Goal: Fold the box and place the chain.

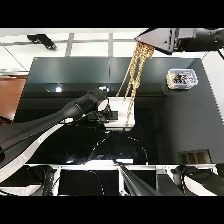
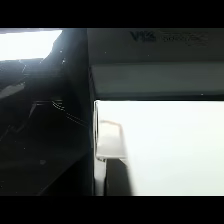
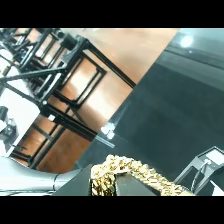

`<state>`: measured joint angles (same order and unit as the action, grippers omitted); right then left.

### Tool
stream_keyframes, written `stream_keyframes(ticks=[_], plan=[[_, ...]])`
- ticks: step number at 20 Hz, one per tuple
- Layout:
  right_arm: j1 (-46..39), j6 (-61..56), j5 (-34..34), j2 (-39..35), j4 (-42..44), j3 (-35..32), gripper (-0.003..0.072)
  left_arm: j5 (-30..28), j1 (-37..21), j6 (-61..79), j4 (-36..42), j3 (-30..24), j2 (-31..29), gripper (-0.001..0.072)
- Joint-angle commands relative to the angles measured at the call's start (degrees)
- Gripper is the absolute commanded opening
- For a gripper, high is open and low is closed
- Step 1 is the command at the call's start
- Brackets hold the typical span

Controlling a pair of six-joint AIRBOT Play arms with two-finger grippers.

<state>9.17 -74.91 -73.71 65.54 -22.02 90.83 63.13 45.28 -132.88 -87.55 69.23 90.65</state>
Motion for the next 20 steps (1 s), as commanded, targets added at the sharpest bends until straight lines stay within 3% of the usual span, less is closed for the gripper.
stream_keyframes(ticks=[1,7,12,20], plan=[[0.0,0.1,0.6,0.0,1.0,0.3,0.0013,0.0,-0.1,0.0,0.0,0.0,0.0,0.0026],[0.0,0.2,-2.1,0.0,0.3,0.3,0.0014,0.0,-0.1,0.0,0.0,0.0,0.0,0.0025],[1.7,-2.3,-9.2,0.0,-10.1,-0.3,0.0014,0.0,-0.1,0.0,0.0,0.0,0.0,0.0025],[5.0,-2.2,-5.5,0.0,-15.3,-10.3,0.0014,0.0,-0.1,0.0,0.0,0.0,0.0,0.0026]])
